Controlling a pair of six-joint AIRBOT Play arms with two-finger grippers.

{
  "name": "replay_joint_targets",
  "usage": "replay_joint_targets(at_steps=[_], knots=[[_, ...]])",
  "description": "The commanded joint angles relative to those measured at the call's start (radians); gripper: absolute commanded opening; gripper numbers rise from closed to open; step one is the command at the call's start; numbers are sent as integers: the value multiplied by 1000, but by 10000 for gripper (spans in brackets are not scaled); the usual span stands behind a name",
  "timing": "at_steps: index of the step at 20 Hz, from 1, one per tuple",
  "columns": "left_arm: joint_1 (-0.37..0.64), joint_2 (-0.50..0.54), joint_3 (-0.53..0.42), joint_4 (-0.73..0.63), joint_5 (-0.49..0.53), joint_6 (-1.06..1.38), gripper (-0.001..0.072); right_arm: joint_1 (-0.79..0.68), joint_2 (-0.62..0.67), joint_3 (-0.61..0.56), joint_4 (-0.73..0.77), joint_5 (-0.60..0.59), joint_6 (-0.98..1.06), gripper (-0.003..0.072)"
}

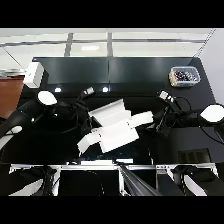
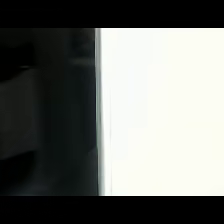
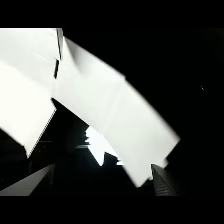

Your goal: Fold the box and place the chain.

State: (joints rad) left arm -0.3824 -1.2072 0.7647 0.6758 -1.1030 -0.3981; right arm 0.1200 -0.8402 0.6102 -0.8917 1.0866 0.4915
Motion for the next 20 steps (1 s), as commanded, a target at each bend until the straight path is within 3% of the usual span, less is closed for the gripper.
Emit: replay_joint_targets(at_steps=[1,3,9,16,20], knots=[[-105,40,-27,182,279,83,30,54,0,5,-77,-23,-63,720],[-138,37,-26,176,385,172,30,103,0,5,-132,-29,-85,720],[-154,-44,-19,186,309,302,30,144,0,5,-235,-30,-94,720],[-164,-141,14,128,335,392,29,144,-8,-19,-182,-100,-217,720],[-163,-171,15,127,365,392,30,164,-59,-64,-19,-144,-256,720]])
